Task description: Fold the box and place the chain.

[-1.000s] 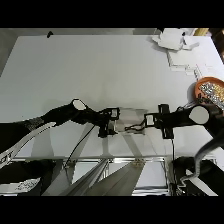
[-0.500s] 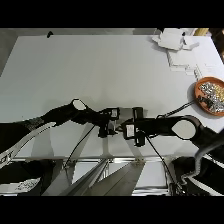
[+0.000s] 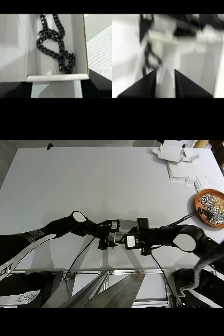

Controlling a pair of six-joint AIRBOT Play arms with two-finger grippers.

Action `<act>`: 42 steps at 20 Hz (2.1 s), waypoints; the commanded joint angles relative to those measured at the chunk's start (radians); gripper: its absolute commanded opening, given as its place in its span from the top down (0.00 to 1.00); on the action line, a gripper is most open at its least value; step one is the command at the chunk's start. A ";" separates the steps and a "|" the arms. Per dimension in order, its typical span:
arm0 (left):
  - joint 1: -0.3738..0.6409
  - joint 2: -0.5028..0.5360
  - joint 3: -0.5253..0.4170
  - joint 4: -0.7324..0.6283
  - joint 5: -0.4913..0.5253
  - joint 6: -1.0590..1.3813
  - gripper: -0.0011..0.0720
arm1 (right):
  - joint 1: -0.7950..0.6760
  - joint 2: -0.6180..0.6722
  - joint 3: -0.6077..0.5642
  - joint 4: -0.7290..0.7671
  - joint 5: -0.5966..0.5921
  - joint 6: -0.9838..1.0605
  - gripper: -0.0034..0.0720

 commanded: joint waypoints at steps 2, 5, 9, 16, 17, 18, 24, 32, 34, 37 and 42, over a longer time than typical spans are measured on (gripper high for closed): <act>0.001 0.001 0.000 0.000 0.000 0.000 0.61 | -0.281 0.044 -0.007 -0.167 0.218 -0.008 0.71; 0.001 0.000 0.000 0.000 0.000 0.000 0.61 | -0.465 0.044 -0.063 -0.109 0.183 -0.201 0.72; 0.001 0.000 0.000 0.000 0.000 0.000 0.61 | -0.486 -0.054 -0.101 -0.013 0.158 -0.388 0.76; 0.001 0.000 0.000 0.000 0.000 0.000 0.61 | -0.442 -0.264 -0.101 0.027 0.005 -0.436 0.76; 0.001 0.000 0.000 0.000 0.000 0.000 0.61 | -0.430 -0.278 -0.101 0.027 -0.008 -0.436 0.76; 0.001 0.000 0.000 0.000 0.000 0.000 0.61 | -0.422 -0.289 -0.101 0.027 -0.017 -0.435 0.76; 0.001 0.001 0.000 0.000 0.000 0.000 0.61 | -0.420 -0.274 -0.100 0.024 0.037 -0.428 0.93; 0.001 0.000 0.000 0.000 0.000 0.000 0.61 | -0.303 0.160 -0.100 0.081 0.284 -0.212 0.93; 0.001 0.000 0.000 0.000 0.000 0.000 0.61 | -0.224 0.206 -0.100 0.224 0.238 -0.212 0.93; 0.001 0.001 0.000 0.000 0.000 0.000 0.61 | -0.086 0.186 -0.100 0.395 0.021 -0.212 0.93; 0.001 0.001 0.000 0.000 0.000 0.000 0.61 | 0.099 0.011 -0.100 0.503 -0.259 -0.212 0.93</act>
